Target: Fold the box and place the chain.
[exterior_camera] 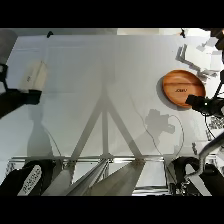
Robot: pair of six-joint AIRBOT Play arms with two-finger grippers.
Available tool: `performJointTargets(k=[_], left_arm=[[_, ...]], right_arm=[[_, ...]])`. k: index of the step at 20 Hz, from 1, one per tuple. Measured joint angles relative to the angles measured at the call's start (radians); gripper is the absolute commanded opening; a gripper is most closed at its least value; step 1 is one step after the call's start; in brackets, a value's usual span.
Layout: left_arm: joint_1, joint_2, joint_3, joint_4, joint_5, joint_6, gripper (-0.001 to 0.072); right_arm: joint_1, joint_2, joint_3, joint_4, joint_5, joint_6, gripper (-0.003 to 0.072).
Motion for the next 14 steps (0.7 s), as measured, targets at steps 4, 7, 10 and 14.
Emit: performJointTargets(k=[4, 7, 10, 14], left_arm=[[0.006, -0.167, -0.047, 0.040, 0.076, 0.000, 0.0040], [0.008, -0.264, -0.058, 0.047, 0.118, 0.000, 0.0327], [0.008, -0.306, -0.063, 0.057, 0.130, 0.003, 0.0706], [0.008, -0.316, -0.064, 0.056, 0.128, 0.001, 0.0697]], right_arm=[[0.000, 0.000, 0.000, 0.000, 0.000, 0.000, 0.0009], [0.000, 0.000, 0.000, 0.000, 0.000, 0.000, 0.0009], [0.000, 0.000, 0.000, 0.000, 0.000, 0.000, 0.0009], [0.000, 0.000, 0.000, 0.000, 0.000, 0.000, 0.0009]])
